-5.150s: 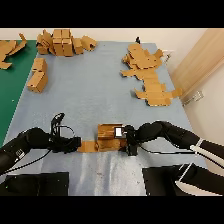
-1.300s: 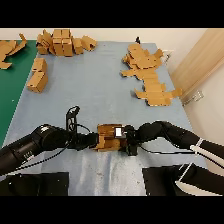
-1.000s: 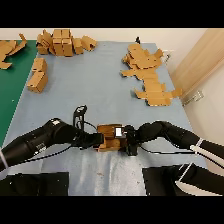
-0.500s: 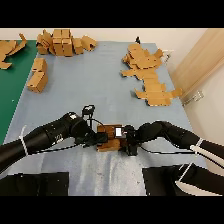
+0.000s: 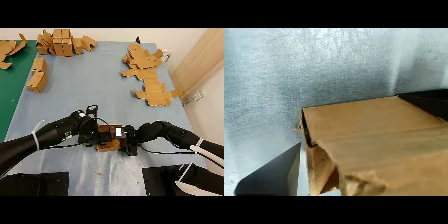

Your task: Fold the box.

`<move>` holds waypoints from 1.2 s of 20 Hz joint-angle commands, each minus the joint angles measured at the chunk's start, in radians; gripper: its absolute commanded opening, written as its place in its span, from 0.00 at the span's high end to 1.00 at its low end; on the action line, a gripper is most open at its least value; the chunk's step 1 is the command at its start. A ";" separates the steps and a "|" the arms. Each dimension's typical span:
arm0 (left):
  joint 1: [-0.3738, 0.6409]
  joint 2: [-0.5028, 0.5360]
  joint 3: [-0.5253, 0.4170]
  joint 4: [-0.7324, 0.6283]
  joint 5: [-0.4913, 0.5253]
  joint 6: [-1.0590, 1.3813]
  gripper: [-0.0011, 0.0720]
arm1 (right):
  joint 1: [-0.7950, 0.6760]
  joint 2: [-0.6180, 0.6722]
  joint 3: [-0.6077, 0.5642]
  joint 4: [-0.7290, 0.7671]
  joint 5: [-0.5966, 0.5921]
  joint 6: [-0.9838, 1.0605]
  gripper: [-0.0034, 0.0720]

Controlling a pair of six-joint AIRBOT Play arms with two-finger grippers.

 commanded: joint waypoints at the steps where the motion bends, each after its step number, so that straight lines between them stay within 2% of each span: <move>1: -0.027 -0.067 0.060 0.034 -0.069 -0.024 0.47 | 0.000 0.000 0.000 0.000 0.000 0.000 0.29; 4: -0.033 -0.113 0.105 0.057 -0.119 -0.035 0.47 | 0.000 0.000 0.000 0.000 0.000 0.000 0.29; 9: -0.033 -0.128 0.110 0.055 -0.114 -0.034 0.50 | 0.000 0.000 0.000 0.000 0.000 0.000 0.29; 10: -0.033 -0.128 0.110 0.054 -0.109 -0.034 0.61 | 0.000 0.000 0.000 0.000 0.000 0.000 0.29; 12: -0.033 -0.128 0.110 0.054 -0.109 -0.034 0.97 | 0.000 0.000 0.000 0.000 0.000 0.000 0.29; 20: -0.033 -0.127 0.110 0.030 -0.078 -0.034 0.97 | 0.000 0.000 0.000 0.000 0.000 0.000 0.29; 21: -0.033 -0.127 0.110 0.030 -0.077 -0.034 0.74 | 0.000 0.000 0.000 0.000 0.000 0.000 0.29; 22: -0.033 -0.127 0.110 0.030 -0.077 -0.035 0.23 | 0.000 0.000 0.000 0.000 0.000 0.000 0.29; 23: -0.032 -0.127 0.110 0.025 -0.080 -0.040 0.06 | 0.000 0.000 0.000 0.000 0.000 0.000 0.29; 24: -0.031 -0.127 0.110 0.026 -0.080 -0.042 0.06 | 0.000 0.000 0.000 0.000 0.000 0.000 0.29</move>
